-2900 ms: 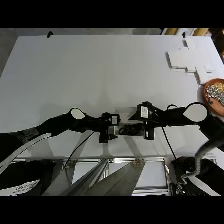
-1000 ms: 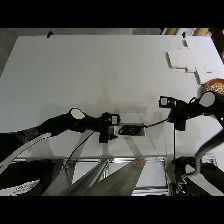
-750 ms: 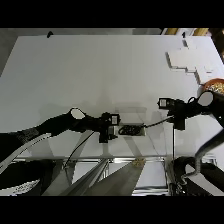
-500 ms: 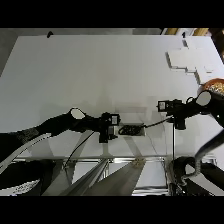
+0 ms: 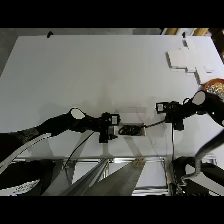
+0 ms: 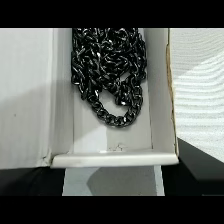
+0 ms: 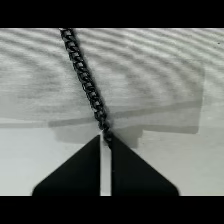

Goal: Fold the box and place the chain.

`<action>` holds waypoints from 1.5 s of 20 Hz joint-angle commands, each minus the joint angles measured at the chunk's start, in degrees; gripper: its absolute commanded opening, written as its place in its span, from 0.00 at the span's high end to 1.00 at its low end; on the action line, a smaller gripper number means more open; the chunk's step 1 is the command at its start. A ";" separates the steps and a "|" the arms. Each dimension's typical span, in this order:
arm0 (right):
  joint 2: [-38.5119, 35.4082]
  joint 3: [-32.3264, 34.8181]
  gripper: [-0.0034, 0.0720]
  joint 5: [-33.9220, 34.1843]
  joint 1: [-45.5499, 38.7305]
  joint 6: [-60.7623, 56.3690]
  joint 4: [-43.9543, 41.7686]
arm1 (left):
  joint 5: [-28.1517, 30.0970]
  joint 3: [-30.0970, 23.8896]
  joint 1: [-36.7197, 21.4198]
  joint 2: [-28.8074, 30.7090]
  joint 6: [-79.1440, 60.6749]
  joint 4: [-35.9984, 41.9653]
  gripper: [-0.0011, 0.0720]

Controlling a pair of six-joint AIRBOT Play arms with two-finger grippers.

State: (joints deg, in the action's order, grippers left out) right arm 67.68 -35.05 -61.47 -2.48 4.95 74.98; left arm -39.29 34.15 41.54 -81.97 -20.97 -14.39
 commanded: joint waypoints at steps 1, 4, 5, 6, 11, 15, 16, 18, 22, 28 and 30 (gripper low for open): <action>0.55 0.00 0.93 -1.73 -0.02 -0.22 -0.02 | 0.02 0.02 0.00 0.02 0.00 0.00 0.75; -1.86 -0.02 0.93 -4.20 -0.02 -0.70 -0.63 | 0.02 0.02 0.00 0.02 0.00 0.00 0.75; -3.26 -0.02 0.93 -5.03 -0.02 -0.61 -1.97 | 0.02 0.02 0.00 0.02 0.02 0.00 0.75; -5.14 -0.02 0.93 -5.70 0.02 -0.59 -3.78 | 0.04 0.02 0.00 0.02 0.00 0.00 0.75; -15.54 -0.02 0.93 -8.31 4.72 -0.17 -14.51 | 0.02 0.02 0.00 0.02 0.00 0.00 0.75; -21.24 -0.02 0.93 -9.86 10.93 -0.17 -26.75 | 0.02 0.02 0.00 0.02 0.00 0.00 0.75; -21.97 -0.02 0.93 -9.75 12.76 -0.17 -29.70 | 0.02 0.02 0.00 0.02 0.00 0.00 0.75; -22.29 -0.02 0.93 -9.66 16.28 -0.17 -34.62 | 0.02 0.02 0.00 0.02 0.00 0.00 0.75; -22.25 -0.02 0.93 -4.02 23.63 -0.22 -38.97 | 0.02 0.02 0.00 0.02 0.00 0.00 0.75; -21.44 0.00 0.93 5.42 28.13 -5.84 -34.27 | 0.02 0.02 0.00 0.02 0.00 0.00 0.75; -21.38 -0.02 0.74 5.51 28.13 -6.08 -31.93 | 0.02 0.02 0.00 0.02 0.00 0.00 0.75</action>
